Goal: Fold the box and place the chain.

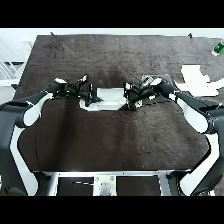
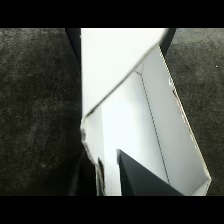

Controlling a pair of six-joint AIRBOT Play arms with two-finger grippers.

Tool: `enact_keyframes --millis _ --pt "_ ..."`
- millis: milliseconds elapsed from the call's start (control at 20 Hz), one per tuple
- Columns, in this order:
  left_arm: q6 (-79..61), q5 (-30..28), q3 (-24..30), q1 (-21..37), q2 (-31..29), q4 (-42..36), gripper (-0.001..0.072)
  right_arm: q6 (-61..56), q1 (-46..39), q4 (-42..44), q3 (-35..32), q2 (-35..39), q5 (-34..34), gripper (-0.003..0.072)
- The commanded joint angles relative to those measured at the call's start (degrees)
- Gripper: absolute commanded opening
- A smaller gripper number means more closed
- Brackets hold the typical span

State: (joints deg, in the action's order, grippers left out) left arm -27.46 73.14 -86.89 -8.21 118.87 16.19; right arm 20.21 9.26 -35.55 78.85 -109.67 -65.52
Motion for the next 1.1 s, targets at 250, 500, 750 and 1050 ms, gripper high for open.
enact_keyframes --millis 250,500,750,1050 --pt "0.0 6.4 -2.1 2.6 -0.5 -2.5 0.0266 0.0 0.0 0.0 0.1 0.0 -0.1 0.0574" --pt "0.1 16.3 -5.1 8.5 -0.8 -2.5 0.0266 0.0 0.0 0.0 0.1 0.0 -0.1 0.0573" --pt "2.2 20.6 -5.3 11.3 -2.9 -1.3 0.002 0.0 0.0 0.0 0.1 0.0 -0.1 0.0573" --pt "8.2 14.8 -0.8 10.3 -12.2 3.3 0.0012 0.0 0.0 0.0 0.1 0.0 -0.1 0.0573"
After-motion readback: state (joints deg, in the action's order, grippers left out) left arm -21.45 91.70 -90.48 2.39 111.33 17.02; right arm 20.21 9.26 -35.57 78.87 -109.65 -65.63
